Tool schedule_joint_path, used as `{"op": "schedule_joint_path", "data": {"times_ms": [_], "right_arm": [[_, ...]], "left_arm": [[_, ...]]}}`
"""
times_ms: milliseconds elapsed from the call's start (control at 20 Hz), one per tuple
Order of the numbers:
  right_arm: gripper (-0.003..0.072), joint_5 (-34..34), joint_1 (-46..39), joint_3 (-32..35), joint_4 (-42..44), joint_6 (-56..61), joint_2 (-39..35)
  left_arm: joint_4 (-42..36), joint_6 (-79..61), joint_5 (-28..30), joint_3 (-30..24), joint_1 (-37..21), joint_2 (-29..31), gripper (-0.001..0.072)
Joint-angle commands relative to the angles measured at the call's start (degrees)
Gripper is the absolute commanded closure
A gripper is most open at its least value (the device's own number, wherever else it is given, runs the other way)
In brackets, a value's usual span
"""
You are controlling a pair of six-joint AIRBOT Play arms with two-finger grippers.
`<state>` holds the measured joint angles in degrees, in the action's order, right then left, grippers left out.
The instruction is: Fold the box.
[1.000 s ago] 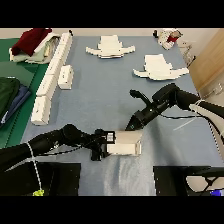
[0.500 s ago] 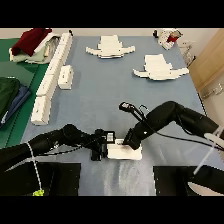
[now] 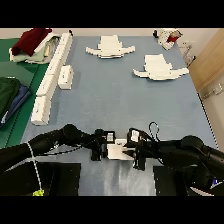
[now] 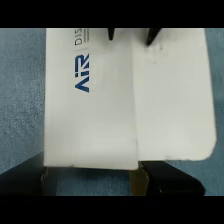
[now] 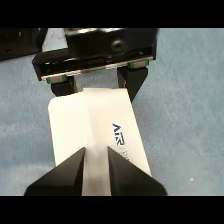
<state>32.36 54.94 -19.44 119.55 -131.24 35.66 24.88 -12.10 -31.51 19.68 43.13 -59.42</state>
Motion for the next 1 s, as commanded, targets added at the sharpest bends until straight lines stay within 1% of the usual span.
{"op": "schedule_joint_path", "data": {"times_ms": [0, 50, 100, 200, 350, 500, 550, 650, 750, 800, 850, 950], "right_arm": [[0.0429, -4.5, 3.0, 2.2, -4.7, -1.3, -2.1], [0.0266, -4.7, 3.0, 2.1, -4.7, -2.4, -2.1], [0.0186, -4.6, 2.9, 2.0, -4.7, -3.9, -2.1], [0.0186, -4.5, 2.9, 2.0, -6.4, -5.4, -1.5], [0.0186, -4.7, 3.0, 2.0, -11.5, -5.4, 2.1], [0.0187, -3.5, 3.6, -0.1, -12.2, -6.1, 4.9], [0.0188, -2.8, 4.4, -1.4, -14.6, -2.9, 5.2], [0.0189, -0.3, 7.1, -4.0, -25.0, 9.7, 5.5], [0.0189, 2.6, 11.7, -5.3, -36.2, 22.3, 5.5], [0.0212, 3.4, 14.0, -5.4, -40.2, 27.2, 5.5], [0.0229, 4.2, 16.3, -5.3, -43.3, 31.8, 5.6], [0.0238, 4.9, 19.2, -5.3, -48.3, 38.3, 6.9]], "left_arm": [[0.0, 0.0, 0.0, 0.0, 0.0, 0.0, 0.0187], [0.0, 0.0, 0.0, 0.0, 0.0, 0.0, 0.0187], [0.0, 0.0, 0.0, 0.0, 0.0, 0.0, 0.0187], [0.0, 0.0, 0.0, 0.0, 0.0, 0.0, 0.0187], [0.0, 0.0, 0.0, 0.0, 0.0, 0.0, 0.0187], [0.0, 0.0, 0.0, 0.0, 0.0, 0.0, 0.0187], [0.0, 0.0, 0.0, 0.0, 0.0, 0.0, 0.0187], [0.0, 0.0, 0.0, 0.0, 0.0, 0.0, 0.0187], [0.0, 0.0, 0.0, 0.0, 0.0, 0.0, 0.0187], [0.0, 0.0, 0.0, 0.0, 0.0, 0.0, 0.0188], [0.0, 0.0, 0.0, 0.0, 0.0, 0.0, 0.0187], [0.0, 0.0, 0.0, 0.0, 0.0, 0.0, 0.0187]]}}
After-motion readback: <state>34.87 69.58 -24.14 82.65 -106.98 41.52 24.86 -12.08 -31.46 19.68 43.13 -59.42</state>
